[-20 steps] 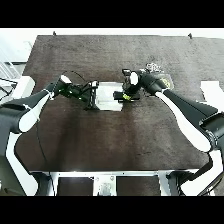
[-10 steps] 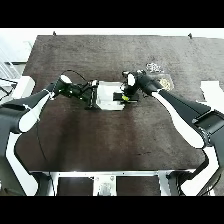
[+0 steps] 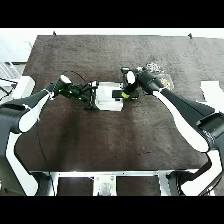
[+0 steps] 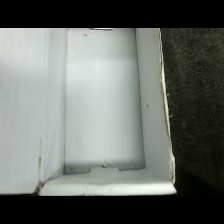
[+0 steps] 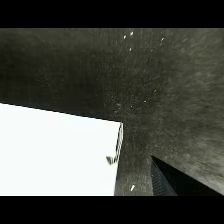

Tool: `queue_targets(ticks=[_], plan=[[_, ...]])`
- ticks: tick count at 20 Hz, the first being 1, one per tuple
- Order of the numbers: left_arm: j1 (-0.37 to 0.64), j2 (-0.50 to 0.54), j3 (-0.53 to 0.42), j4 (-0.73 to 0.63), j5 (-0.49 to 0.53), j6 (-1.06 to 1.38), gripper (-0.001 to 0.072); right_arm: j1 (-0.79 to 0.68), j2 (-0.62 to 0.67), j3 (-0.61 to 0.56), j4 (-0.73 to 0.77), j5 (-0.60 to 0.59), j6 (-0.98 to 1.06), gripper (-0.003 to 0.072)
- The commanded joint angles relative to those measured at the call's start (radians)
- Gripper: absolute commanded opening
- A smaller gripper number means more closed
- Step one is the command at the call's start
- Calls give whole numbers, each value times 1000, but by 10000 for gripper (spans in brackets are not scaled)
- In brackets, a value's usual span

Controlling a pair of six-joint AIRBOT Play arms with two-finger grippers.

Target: Fold the box and place the chain.

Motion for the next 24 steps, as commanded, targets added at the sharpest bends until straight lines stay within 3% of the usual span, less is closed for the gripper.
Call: queue_targets(ticks=[1,5,7,9,11,17,18,20,21,24], plan=[[0,0,0,-3,0,-1,348,0,64,1,-5,27,-40,551],[0,0,0,-3,0,-1,348,1,159,1,-24,48,-55,550],[0,0,0,-3,1,-1,348,4,146,-3,-24,56,-55,440],[0,0,0,-3,0,-1,348,0,103,-5,-23,55,-48,444],[0,0,0,-3,1,-1,348,0,55,-4,-9,54,-47,505],[0,0,0,-3,1,-1,348,1,-50,-3,3,13,-24,487],[0,0,0,-3,1,-1,348,1,-59,-3,2,14,-24,430],[0,0,0,-3,0,-1,348,1,-74,-1,-2,14,-20,400],[0,0,0,-3,0,-1,347,1,-77,2,-9,14,-20,350],[0,0,0,-3,0,-1,348,0,-77,3,-29,18,-3,320]])
